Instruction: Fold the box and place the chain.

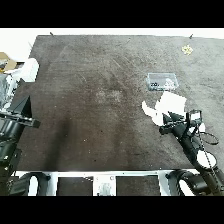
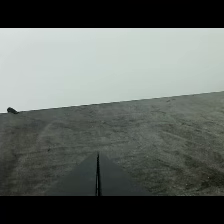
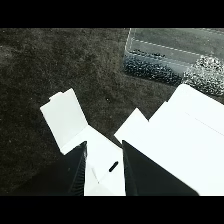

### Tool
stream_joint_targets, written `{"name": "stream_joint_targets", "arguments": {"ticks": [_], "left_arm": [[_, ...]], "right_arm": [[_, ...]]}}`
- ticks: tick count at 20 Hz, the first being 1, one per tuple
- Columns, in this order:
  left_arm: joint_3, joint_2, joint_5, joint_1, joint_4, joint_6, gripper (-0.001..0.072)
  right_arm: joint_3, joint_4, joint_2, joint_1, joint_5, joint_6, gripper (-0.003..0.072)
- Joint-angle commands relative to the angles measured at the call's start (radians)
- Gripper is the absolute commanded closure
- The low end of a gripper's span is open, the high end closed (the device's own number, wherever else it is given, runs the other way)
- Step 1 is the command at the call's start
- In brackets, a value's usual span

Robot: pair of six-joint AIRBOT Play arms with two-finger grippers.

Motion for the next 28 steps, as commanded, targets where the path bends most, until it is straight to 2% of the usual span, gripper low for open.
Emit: {"name": "stream_joint_targets", "arguments": {"ticks": [1, 7, 9, 13, 16, 17, 19, 22, 24, 27, 28], "left_arm": [[0.0, 0.0, 0.001, 0.0, 0.001, 0.0, 0.0695], [0.001, 0.0, 0.0, 0.0, 0.0, 0.0, 0.0695], [0.0, 0.0, 0.0, 0.0, 0.0, 0.0, 0.0695], [0.001, 0.0, -0.006, 0.0, -0.002, 0.0, 0.0696], [0.001, 0.0, -0.052, 0.0, -0.05, 0.0, 0.0695], [0.002, 0.0, -0.064, 0.0, -0.053, 0.0, 0.0695], [0.001, 0.0, -0.1, 0.0, -0.052, 0.0, 0.0695], [0.001, 0.0, -0.159, 0.0, -0.053, 0.0, 0.0696], [0.001, 0.0, -0.163, 0.0, -0.053, 0.0, 0.0695], [0.001, 0.0, -0.16, 0.0, -0.053, 0.0, 0.0695], [0.001, 0.0, -0.155, 0.0, -0.052, 0.001, 0.0694]], "right_arm": [[-0.001, 0.0, 0.0, 0.001, -0.001, 0.0, 0.0421], [0.011, 0.001, 0.001, 0.001, -0.07, 0.0, 0.0418], [0.041, 0.002, 0.001, 0.001, -0.054, 0.001, 0.0341], [0.146, 0.002, 0.001, -0.005, -0.045, 0.066, 0.0342], [0.254, 0.001, -0.021, -0.072, -0.027, 0.149, 0.0339], [0.29, 0.001, -0.043, -0.121, 0.021, 0.173, 0.0339], [0.369, -0.037, -0.107, -0.279, 0.207, 0.27, 0.034], [0.503, -0.361, -0.224, -0.565, 0.532, 0.616, 0.0339], [0.61, -0.525, -0.307, -0.749, 0.742, 0.779, 0.0339], [0.747, -0.565, -0.457, -0.995, 1.054, 0.83, 0.0336], [0.781, -0.565, -0.517, -1.053, 1.136, 0.851, 0.0206]]}}
